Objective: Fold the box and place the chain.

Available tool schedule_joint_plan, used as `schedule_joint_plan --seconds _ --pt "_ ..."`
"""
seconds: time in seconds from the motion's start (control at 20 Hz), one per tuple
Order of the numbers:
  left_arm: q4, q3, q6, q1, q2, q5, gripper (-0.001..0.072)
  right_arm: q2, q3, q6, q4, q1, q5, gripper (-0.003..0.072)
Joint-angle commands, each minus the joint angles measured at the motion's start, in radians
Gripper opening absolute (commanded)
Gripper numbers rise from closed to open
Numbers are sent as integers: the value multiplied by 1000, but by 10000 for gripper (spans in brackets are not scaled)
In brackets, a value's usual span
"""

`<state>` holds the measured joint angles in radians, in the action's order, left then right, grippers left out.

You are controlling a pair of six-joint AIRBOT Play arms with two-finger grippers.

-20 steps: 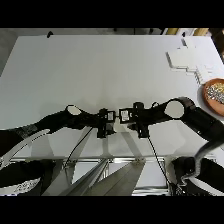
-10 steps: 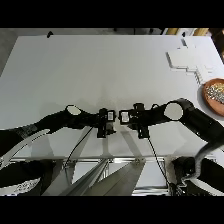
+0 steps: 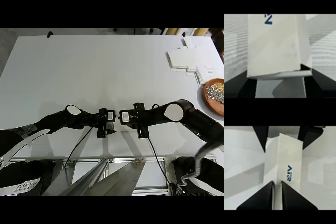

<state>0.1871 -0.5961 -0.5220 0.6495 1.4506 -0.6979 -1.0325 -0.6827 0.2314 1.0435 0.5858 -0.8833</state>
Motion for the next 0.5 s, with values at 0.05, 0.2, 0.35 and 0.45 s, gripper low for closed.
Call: schedule_joint_plan --seconds 0.05,0.2,0.35,0.45 --pt "1 0 -2 0 0 -2 275 3 1 1 -1 1 5 54" --pt "1 0 -2 0 -1 -2 275 3 1 1 -1 1 7 54" --pt "1 0 -2 0 0 -2 275 0 4 1 -1 1 5 57" --pt "1 0 -1 0 -1 -2 275 -5 4 0 -2 1 -18 60"
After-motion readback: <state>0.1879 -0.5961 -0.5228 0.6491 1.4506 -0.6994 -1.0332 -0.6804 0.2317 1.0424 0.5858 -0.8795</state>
